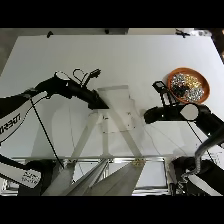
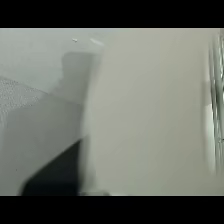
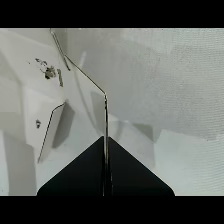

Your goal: Fold the box and place the chain.

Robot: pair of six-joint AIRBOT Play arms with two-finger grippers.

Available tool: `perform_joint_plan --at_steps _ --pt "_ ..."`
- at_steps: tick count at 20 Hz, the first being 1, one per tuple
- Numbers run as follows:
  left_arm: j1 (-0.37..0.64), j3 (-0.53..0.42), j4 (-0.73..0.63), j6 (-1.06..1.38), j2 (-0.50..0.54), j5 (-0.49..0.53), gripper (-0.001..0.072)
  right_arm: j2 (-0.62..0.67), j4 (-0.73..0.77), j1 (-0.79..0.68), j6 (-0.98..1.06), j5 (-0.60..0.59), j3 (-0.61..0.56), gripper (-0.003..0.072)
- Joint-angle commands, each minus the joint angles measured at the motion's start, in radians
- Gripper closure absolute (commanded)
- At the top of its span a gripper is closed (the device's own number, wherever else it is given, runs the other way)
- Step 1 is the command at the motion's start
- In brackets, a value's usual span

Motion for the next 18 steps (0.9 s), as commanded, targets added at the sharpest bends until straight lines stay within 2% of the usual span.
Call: perform_joint_plan --at_steps 1,3,4,6,7,10,11,15,18 --pt "-0.008 0.003 0.013 0.013 -0.004 0.005 0.0704 -0.001 0.001 0.001 0.0 -0.001 0.0 0.0677" --pt "-0.008 0.003 0.015 0.015 0.0 -0.007 0.0707 0.001 0.005 0.001 0.001 0.0 0.001 0.0666" --pt "-0.008 0.003 0.026 0.014 0.01 -0.012 0.0708 0.002 0.004 0.001 0.002 0.008 0.006 0.057" --pt "-0.01 0.003 0.058 0.002 0.045 -0.029 0.071 0.014 0.001 0.001 0.002 0.064 0.036 0.0331" --pt "-0.013 0.003 0.076 -0.002 0.071 -0.044 0.071 0.025 -0.008 0.001 0.001 0.113 0.062 0.0274" --pt "-0.028 -0.01 0.129 -0.077 0.186 -0.106 0.0712 0.093 -0.106 0.001 0.003 0.31 0.163 0.0277" --pt "-0.034 -0.032 0.137 -0.079 0.238 -0.1 0.0713 0.13 -0.156 0.001 0.006 0.381 0.193 0.0278" --pt "-0.07 -0.22 0.083 -0.007 0.465 0.06 0.0712 0.314 -0.268 0.0 0.007 0.555 0.224 0.0287" --pt "-0.125 -0.365 0.09 0.066 0.503 0.227 0.0708 0.419 -0.241 0.0 0.036 0.568 0.224 0.0289"
